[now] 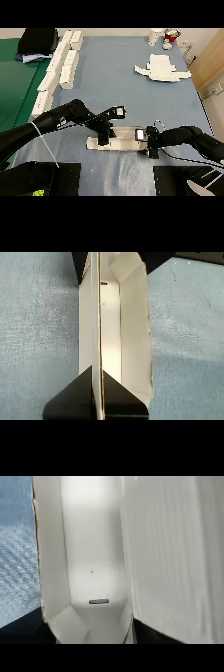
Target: Fold the box.
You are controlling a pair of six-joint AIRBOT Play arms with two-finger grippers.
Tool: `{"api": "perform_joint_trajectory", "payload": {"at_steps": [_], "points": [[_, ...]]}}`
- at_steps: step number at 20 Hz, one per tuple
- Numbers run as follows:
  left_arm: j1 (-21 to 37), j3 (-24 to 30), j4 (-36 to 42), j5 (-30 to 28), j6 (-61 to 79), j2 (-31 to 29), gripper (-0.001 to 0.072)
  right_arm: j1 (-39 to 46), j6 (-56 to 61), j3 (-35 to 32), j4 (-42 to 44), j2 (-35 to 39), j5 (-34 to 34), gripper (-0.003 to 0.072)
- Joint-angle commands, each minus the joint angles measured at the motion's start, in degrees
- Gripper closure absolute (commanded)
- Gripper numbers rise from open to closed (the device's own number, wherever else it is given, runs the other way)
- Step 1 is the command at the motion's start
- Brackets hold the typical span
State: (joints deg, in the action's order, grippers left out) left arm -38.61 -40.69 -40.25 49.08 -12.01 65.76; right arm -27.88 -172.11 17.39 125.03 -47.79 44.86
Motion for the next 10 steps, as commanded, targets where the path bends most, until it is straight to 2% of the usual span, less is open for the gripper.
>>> {"api": "perform_joint_trajectory", "payload": {"at_steps": [1,3,4,9,10], "points": [[0.0,0.0,0.0,0.0,0.0,0.0,0.0694,0.0,0.2,0.0,1.2,0.5,-0.5,0.0005],[0.0,0.0,0.0,0.0,0.0,0.0,0.0694,0.0,0.2,0.0,2.3,0.5,-0.5,0.001],[0.0,0.0,0.0,0.0,0.0,0.0,0.0694,0.0,0.2,0.0,2.3,0.5,-0.5,0.0038],[0.0,0.0,0.0,0.0,0.0,0.0,0.0694,0.0,0.2,-0.5,2.2,-0.7,-1.2,0.0043],[0.0,0.0,0.0,0.0,0.0,0.0,0.0694,0.0,0.2,-0.5,2.1,-0.9,-1.4,0.0071]]}}
